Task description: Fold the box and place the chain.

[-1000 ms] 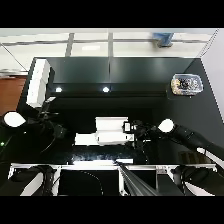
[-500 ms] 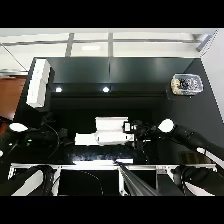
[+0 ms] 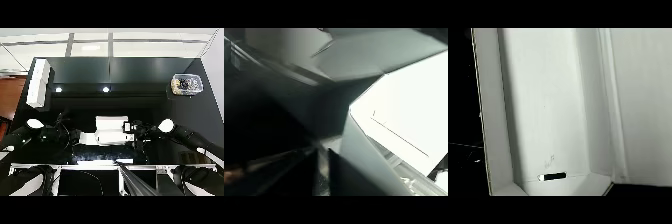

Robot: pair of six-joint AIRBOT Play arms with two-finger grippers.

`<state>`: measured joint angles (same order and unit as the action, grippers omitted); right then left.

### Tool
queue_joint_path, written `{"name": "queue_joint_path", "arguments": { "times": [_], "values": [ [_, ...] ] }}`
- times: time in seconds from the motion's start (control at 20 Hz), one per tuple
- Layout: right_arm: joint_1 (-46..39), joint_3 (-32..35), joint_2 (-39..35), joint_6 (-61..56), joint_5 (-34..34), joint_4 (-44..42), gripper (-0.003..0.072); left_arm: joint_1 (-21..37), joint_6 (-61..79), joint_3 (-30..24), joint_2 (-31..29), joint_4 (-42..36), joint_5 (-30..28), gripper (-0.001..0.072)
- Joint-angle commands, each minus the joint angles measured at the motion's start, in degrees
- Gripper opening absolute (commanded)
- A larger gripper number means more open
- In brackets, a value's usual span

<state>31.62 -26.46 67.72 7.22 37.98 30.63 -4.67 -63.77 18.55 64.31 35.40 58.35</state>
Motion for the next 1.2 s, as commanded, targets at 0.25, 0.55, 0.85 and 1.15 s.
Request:
{"name": "queue_joint_path", "arguments": {
  "times": [0.25, 0.55, 0.85, 1.15],
  "values": [
    [0.07, 0.04, 0.04, 0.0, 0.0, 0.02, 0.0363, -3.28, 0.31, 6.69, -2.71, 2.89, 6.67, 0.0716],
    [0.04, 0.04, 0.04, 0.0, 0.02, 0.0, 0.0363, -9.86, 0.33, 7.96, -3.21, -1.81, 5.14, 0.0716],
    [0.04, 0.04, 0.04, 0.0, 0.0, 0.0, 0.0363, -19.1, -8.63, 9.68, -3.21, 4.94, -4.57, 0.0712],
    [0.04, 0.04, 0.04, 0.0, 0.02, 0.0, 0.0363, -26.88, -17.27, 9.79, -3.21, 6.34, -15.39, 0.0704]
  ]
}}
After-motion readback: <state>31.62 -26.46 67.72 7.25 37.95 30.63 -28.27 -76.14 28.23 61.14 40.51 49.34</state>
